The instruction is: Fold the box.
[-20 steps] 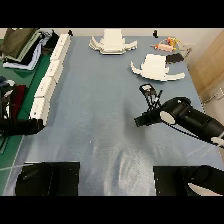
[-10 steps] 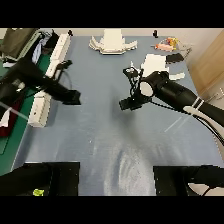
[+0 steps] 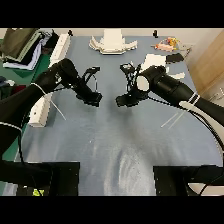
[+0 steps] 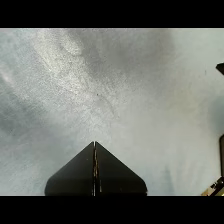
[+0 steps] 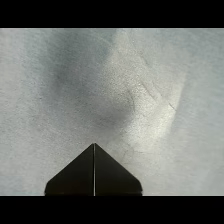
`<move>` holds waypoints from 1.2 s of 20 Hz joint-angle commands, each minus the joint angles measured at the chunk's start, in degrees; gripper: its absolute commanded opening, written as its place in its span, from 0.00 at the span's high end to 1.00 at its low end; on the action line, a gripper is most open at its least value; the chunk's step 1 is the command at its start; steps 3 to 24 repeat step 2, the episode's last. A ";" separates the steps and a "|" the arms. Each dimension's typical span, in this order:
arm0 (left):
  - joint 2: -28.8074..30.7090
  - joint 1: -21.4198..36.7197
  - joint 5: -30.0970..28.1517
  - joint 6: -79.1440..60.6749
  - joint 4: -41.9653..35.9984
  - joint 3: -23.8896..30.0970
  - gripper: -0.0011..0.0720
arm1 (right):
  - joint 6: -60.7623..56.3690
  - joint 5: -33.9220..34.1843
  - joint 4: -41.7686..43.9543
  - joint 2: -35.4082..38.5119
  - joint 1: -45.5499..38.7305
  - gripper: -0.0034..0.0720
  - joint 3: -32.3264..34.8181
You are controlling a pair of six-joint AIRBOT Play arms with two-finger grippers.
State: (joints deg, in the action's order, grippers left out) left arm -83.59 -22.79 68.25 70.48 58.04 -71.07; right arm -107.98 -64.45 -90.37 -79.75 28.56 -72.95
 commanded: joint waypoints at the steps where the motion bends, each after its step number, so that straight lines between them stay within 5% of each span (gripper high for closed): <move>1: -1.07 -0.44 -0.33 -0.09 0.02 -0.35 0.96 | 0.00 -0.02 0.20 -0.07 0.07 0.95 -0.17; 24: -1.05 -0.44 -0.33 -0.09 0.02 -0.35 0.96 | 0.00 -0.04 0.20 -0.07 0.07 0.95 -0.17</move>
